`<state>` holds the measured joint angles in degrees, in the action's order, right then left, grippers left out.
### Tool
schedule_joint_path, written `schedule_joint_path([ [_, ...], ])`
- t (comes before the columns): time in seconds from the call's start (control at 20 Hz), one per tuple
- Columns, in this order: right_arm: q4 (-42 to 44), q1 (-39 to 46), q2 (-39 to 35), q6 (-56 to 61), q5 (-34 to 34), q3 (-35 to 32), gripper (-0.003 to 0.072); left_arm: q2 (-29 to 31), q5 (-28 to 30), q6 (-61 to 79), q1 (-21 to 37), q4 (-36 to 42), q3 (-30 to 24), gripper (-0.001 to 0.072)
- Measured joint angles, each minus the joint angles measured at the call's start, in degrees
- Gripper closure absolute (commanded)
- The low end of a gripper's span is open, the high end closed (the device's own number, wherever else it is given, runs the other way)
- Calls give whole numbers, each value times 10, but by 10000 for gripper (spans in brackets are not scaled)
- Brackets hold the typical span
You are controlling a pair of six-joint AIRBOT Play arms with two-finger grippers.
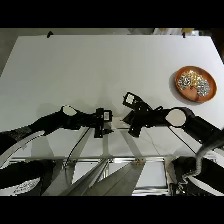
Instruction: Fold the box and place the chain.
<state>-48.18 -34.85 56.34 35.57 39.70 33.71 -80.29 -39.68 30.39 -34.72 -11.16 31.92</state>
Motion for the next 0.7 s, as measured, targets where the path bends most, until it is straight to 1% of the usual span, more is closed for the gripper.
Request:
schedule_joint_path([
  [0.7, 2, 0, 0, 0, 14, -6, 667, 0, 0, 0, 0, 0, 0, 567],
])
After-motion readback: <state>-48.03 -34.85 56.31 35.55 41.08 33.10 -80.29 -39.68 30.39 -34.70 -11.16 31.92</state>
